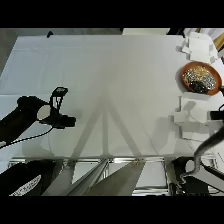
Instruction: Fold the box and place the chain.
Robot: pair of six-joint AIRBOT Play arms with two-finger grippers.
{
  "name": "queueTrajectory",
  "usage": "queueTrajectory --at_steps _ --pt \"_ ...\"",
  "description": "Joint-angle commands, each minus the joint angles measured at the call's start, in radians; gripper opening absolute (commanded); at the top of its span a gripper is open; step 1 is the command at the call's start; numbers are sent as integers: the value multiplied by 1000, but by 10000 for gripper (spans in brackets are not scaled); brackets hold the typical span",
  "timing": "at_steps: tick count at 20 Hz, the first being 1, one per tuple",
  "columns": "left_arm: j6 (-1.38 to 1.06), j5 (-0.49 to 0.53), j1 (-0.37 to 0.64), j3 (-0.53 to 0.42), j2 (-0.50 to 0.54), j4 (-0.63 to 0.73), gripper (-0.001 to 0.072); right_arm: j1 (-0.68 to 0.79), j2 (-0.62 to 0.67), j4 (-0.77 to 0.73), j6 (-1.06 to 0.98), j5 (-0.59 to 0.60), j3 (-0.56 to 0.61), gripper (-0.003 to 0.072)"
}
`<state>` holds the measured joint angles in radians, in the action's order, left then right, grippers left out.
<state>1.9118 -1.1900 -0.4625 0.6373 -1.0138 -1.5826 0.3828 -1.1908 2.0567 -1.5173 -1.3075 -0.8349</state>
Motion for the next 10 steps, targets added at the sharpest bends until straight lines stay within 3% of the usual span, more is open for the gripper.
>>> queueTrajectory --at_steps 1,4,10 --pt "0 0 0 0 -1 0 12 -126 136 -325 61 7 5 12" --pt "0 0 0 0 -1 0 12 -235 278 -577 79 84 38 11" --pt "0 0 0 0 -1 0 12 -490 495 -708 -11 119 126 12"
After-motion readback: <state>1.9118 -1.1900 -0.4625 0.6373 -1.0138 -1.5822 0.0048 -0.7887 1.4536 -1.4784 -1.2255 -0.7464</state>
